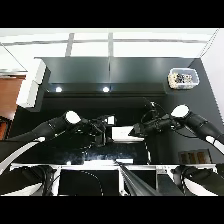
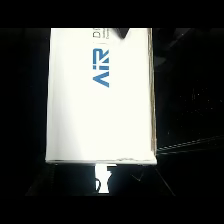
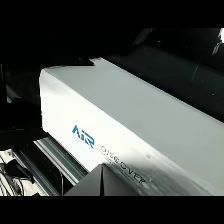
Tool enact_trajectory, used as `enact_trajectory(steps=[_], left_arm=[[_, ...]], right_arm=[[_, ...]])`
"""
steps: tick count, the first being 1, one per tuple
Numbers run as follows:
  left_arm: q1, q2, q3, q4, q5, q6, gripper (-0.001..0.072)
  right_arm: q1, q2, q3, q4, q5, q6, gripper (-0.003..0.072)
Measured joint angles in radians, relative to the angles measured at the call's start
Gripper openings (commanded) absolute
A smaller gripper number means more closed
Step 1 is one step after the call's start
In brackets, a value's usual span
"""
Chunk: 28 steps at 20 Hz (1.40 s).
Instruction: Fold the box and place the chain.
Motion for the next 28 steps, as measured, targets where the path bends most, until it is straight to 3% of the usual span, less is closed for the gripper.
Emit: enact_trajectory(steps=[4, 8, 9, 10, 11, 16, 21, 24, 28], left_arm=[[0.0, 0.0, 0.0, 0.0, 0.0, -0.001, 0.0348], [0.002, 0.007, 0.0, 0.002, 0.002, -0.003, 0.0349], [0.002, 0.014, 0.0, 0.004, 0.002, -0.003, 0.0413], [0.002, 0.022, 0.0, 0.007, 0.002, -0.008, 0.0591], [0.002, 0.031, 0.0, 0.008, 0.002, -0.016, 0.0711], [0.013, 0.125, 0.0, 0.113, -0.008, -0.157, 0.071], [0.02, 0.212, 0.038, 0.218, -0.055, -0.372, 0.0708], [-0.032, 0.152, 0.136, 0.226, -0.067, -0.45, 0.0708], [-0.112, -0.01, 0.296, 0.232, -0.084, -0.506, 0.0709]], right_arm=[[-0.006, -0.001, 0.01, -0.019, 0.001, -0.002, 0.0015], [-0.084, 0.084, 0.089, -0.059, 0.111, -0.013, 0.0015], [-0.117, 0.119, 0.111, -0.058, 0.156, -0.012, 0.0015], [-0.158, 0.16, 0.133, -0.066, 0.19, -0.008, 0.0015], [-0.206, 0.204, 0.154, -0.066, 0.202, -0.003, 0.0015], [-0.439, 0.379, 0.196, -0.098, 0.296, 0.011, 0.0016], [-0.518, 0.431, 0.194, -0.113, 0.28, 0.011, 0.0015], [-0.511, 0.439, 0.166, -0.119, 0.238, 0.01, 0.0016], [-0.504, 0.443, 0.144, -0.141, 0.217, 0.004, 0.0016]])
